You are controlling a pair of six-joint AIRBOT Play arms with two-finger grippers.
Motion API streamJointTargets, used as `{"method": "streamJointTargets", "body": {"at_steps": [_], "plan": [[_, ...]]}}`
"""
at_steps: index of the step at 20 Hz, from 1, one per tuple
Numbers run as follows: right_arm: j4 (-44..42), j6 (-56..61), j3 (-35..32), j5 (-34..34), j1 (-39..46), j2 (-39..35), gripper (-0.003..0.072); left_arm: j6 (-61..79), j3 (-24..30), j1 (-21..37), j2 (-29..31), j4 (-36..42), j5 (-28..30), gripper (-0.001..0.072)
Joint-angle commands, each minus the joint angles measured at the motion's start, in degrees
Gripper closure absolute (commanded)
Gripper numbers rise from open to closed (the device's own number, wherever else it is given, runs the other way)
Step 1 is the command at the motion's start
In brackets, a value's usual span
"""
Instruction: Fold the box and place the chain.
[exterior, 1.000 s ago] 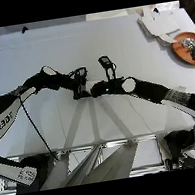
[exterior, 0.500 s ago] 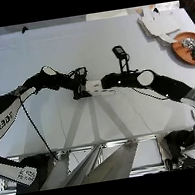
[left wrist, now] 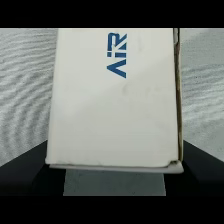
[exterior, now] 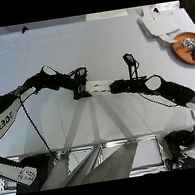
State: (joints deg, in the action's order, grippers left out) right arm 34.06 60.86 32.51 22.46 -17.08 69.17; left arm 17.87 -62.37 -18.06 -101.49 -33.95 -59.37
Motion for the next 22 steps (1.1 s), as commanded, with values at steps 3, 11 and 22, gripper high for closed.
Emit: {"method": "streamJointTargets", "body": {"at_steps": [3,11,22], "plan": [[0.3,-0.1,-1.4,-0.7,0.1,-0.2,0.0677,-0.1,0.0,0.0,0.0,0.0,0.0,0.0298],[5.2,-4.4,3.3,-8.4,0.2,-11.7,0.0675,-0.1,0.0,0.0,0.0,0.0,0.0,0.0298],[29.8,0.5,3.6,2.3,5.1,-27.0,0.0675,-0.1,0.0,0.0,0.0,0.0,0.0,0.0298]]}}
